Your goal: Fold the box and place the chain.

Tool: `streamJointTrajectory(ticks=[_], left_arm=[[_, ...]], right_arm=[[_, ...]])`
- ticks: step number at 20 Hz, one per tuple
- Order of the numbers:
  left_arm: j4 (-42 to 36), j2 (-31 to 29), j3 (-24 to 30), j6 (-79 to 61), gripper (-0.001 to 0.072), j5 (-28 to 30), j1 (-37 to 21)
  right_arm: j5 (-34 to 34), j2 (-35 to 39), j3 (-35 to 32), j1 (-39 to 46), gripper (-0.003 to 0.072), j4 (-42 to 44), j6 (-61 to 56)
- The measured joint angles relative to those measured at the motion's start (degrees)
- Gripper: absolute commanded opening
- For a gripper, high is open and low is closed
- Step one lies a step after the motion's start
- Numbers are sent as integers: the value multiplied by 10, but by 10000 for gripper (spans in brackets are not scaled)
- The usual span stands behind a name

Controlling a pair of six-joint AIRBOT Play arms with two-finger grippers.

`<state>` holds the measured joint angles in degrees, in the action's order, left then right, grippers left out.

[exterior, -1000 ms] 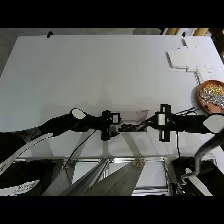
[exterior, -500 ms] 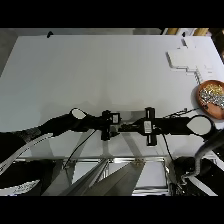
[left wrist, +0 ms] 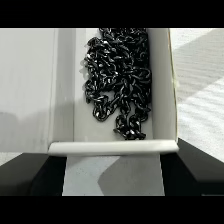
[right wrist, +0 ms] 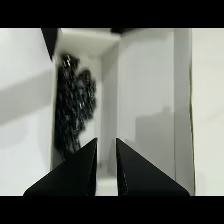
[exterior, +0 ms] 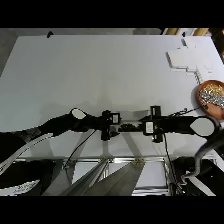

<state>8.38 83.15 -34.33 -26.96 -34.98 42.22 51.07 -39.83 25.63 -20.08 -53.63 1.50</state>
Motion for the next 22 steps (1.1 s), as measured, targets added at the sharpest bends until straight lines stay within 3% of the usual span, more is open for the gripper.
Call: streamJointTrajectory(ticks=[5, 9, 22], left_arm=[[0, 0, 0, 0, 333, 0, 0], [0, 0, 0, 0, 333, 0, 0], [0, 0, 0, 0, 333, 0, 0]], right_arm=[[70, -5, -1, 122, 138, -77, 1], [82, -55, -12, 156, 138, -89, 30], [-11, -199, -37, 122, 135, -11, 120]])
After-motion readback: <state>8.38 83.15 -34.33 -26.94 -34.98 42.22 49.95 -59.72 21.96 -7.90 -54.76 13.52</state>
